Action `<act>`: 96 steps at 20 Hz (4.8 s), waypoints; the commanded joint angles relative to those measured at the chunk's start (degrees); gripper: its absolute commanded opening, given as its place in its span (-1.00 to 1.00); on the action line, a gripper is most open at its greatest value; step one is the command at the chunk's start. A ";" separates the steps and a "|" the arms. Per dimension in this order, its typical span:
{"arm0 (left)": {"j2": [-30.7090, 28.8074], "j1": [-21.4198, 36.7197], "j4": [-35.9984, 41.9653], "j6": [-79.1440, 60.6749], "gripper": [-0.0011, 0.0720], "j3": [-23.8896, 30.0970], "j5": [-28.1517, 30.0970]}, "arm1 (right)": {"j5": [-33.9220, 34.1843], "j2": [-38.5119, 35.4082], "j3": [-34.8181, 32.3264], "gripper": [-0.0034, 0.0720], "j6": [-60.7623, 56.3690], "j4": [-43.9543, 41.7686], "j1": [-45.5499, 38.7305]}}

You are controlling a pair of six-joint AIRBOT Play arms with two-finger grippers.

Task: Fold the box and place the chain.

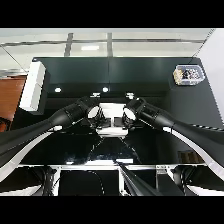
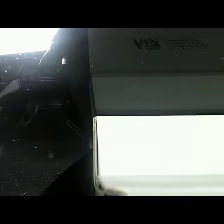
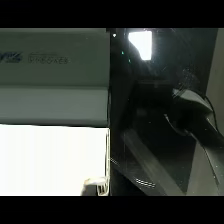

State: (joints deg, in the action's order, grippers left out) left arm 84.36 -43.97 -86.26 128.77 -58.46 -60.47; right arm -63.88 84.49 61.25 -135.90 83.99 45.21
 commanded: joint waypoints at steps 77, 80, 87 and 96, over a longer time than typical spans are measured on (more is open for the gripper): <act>0.04 0.02 0.44 0.04 -0.90 -0.07 -0.04 | -24.81 -14.03 49.75 -0.89 48.92 -13.18 -53.46; 0.04 0.04 2.21 0.04 -0.90 -0.07 -0.04 | -32.65 -16.28 49.75 -0.89 48.74 -20.02 -49.00; 0.04 0.07 5.60 0.04 -0.90 -0.07 -0.07 | -37.29 -16.31 49.72 -0.89 46.12 -23.67 -33.42; 0.04 -0.02 -1.62 -0.33 -0.89 -0.07 1.92 | -33.46 -16.31 45.27 -0.89 43.28 -24.02 -24.61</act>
State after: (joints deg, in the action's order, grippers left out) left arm 84.38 -43.97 -84.07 128.88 -58.46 -58.83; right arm -98.74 68.20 108.57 -91.72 60.20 17.98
